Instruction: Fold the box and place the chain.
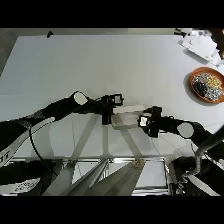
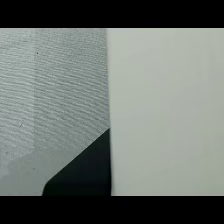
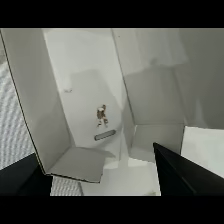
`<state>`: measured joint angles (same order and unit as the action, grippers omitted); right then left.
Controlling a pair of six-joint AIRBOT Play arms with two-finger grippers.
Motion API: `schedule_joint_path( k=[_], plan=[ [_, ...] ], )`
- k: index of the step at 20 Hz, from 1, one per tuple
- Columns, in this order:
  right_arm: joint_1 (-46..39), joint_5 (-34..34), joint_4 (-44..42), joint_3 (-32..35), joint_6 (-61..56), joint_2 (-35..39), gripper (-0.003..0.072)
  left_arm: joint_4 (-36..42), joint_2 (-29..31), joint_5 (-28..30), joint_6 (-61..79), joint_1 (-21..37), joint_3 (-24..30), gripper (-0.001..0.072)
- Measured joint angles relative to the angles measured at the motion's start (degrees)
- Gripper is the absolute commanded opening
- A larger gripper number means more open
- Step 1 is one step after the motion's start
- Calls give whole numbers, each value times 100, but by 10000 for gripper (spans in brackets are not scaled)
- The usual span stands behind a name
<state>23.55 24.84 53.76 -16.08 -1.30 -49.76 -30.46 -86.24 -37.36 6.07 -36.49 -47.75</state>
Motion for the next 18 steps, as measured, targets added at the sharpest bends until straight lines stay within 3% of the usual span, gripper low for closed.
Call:
schedule_joint_path(
  k=[8, 9, 18],
  plan=[
    [20, -382, -42, 2, -28, 212, 670, -24, 0, -131, 13, 0, -2, 13],
    [20, -378, -44, 2, -33, 308, 697, -33, 0, -151, 15, 0, -2, 13],
    [20, -74, -46, 0, -35, 568, 697, -46, 0, -219, 20, 0, -4, 11]
  ],
)
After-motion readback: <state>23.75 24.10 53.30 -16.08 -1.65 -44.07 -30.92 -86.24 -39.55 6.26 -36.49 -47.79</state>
